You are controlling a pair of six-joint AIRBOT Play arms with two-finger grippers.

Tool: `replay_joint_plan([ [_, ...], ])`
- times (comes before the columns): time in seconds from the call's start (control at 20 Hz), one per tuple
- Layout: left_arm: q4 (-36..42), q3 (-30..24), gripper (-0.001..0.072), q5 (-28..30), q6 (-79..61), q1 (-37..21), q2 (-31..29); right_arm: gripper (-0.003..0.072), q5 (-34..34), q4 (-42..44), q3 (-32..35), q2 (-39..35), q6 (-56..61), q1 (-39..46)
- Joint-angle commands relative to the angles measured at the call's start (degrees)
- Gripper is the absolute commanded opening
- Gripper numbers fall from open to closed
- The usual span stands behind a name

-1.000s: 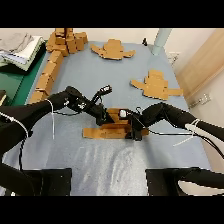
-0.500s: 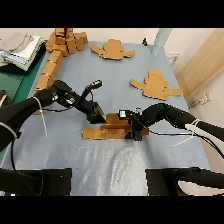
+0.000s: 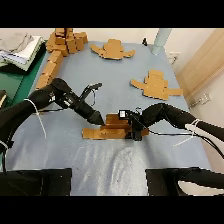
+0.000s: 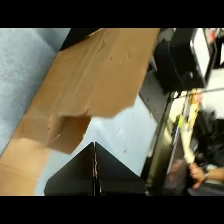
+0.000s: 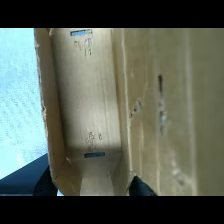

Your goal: Fold the box.

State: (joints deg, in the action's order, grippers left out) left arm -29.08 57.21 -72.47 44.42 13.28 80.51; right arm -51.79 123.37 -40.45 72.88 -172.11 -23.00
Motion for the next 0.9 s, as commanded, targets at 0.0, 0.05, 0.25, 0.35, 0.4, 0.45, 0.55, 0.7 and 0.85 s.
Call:
replay_joint_plan([
  [0.0,8.83,-0.13,0.0014,10.40,7.67,2.82,1.57,0.0453,0.09,0.02,-0.07,-0.04,0.02,0.04],
  [0.05,9.35,-0.13,0.0013,13.16,7.69,2.80,2.25,0.0454,0.07,0.02,-0.07,-0.04,0.02,0.04],
  [0.25,8.35,-0.13,0.0012,20.46,8.50,3.15,6.93,0.0454,0.09,0.00,-0.07,-0.04,0.02,0.04],
  [0.35,4.09,-0.13,0.0011,23.02,11.76,3.61,8.92,0.0453,0.09,0.00,-0.07,-0.04,0.02,0.04],
  [0.4,1.46,-0.13,0.0011,23.28,13.46,3.91,9.75,0.0453,0.07,0.00,-0.07,-0.04,0.02,0.04],
  [0.45,-0.17,-0.13,0.0011,23.23,14.60,4.33,10.43,0.0453,0.07,0.00,-0.07,-0.04,0.02,0.04],
  [0.55,-1.09,-0.13,0.0011,23.28,15.04,4.85,11.02,0.0453,0.09,0.02,-0.07,-0.04,0.02,0.04],
  [0.7,-1.38,-0.13,0.0012,24.33,14.27,5.77,11.80,0.0453,0.09,0.00,-0.07,-0.04,0.02,0.04],
  [0.85,-1.29,0.59,0.0011,23.15,10.01,3.91,10.69,0.0453,0.09,0.00,-0.07,-0.04,0.02,0.04],
])
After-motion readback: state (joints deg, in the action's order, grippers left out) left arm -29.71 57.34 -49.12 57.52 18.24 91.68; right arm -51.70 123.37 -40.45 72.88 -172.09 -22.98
